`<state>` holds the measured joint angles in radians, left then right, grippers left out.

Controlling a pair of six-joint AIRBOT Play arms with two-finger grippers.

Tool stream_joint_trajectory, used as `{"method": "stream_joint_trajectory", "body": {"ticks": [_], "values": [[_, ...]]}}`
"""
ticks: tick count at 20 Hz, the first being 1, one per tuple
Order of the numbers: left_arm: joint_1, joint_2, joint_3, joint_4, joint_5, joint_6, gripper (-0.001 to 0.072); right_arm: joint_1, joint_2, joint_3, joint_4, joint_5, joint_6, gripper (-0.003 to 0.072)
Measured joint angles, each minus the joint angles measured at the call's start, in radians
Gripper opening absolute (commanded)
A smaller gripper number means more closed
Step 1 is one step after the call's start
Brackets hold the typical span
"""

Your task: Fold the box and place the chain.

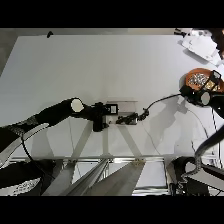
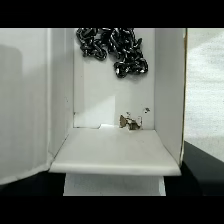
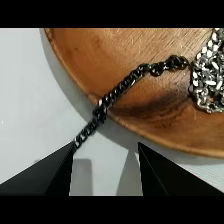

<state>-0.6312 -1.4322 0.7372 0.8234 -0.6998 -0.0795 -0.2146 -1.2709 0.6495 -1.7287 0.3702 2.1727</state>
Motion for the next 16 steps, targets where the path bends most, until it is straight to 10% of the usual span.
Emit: {"method": "stream_joint_trajectory", "body": {"ticks": [8,10,16], "values": [[0.0,0.0,0.0,0.0,0.0,0.0,0.0013,-0.006,-0.066,0.0,0.001,-0.125,0.065,0.0201],[0.0,0.0,0.0,0.0,0.0,0.0,0.0013,-0.006,-0.079,0.0,0.004,-0.134,0.073,0.0052],[0.0,0.0,0.0,0.0,0.0,0.0,0.0013,-0.005,-0.092,0.0,0.005,-0.148,0.08,0.0015]]}}
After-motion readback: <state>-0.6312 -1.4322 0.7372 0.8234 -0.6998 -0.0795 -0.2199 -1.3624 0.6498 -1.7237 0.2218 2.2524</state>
